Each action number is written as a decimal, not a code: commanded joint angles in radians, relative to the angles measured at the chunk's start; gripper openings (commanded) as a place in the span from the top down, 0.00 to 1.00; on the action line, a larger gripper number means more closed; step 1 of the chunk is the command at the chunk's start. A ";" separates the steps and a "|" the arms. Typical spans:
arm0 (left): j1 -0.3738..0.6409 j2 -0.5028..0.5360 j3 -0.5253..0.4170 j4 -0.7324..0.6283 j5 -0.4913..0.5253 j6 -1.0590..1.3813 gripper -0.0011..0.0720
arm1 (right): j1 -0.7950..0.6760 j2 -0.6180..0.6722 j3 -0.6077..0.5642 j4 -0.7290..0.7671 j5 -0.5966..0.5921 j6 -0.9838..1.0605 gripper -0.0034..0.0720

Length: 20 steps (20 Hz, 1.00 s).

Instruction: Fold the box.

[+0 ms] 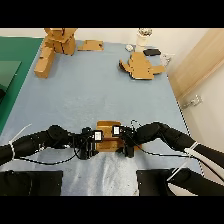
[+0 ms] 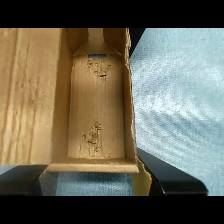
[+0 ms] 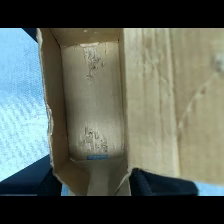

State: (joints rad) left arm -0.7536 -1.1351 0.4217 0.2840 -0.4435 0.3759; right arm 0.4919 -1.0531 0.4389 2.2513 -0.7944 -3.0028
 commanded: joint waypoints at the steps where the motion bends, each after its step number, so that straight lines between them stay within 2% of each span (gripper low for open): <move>1: -0.001 -0.001 0.001 0.000 0.002 0.000 0.18 | 0.001 0.001 0.000 0.000 0.000 0.000 0.28; 20: -0.001 -0.001 0.001 0.000 0.002 0.000 0.18 | 0.001 0.001 0.000 0.003 -0.024 0.001 0.28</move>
State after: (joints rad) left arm -0.7536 -1.1351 0.4217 0.2840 -0.4412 0.3759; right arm 0.4915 -1.0531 0.4389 2.2513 -0.7990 -3.0028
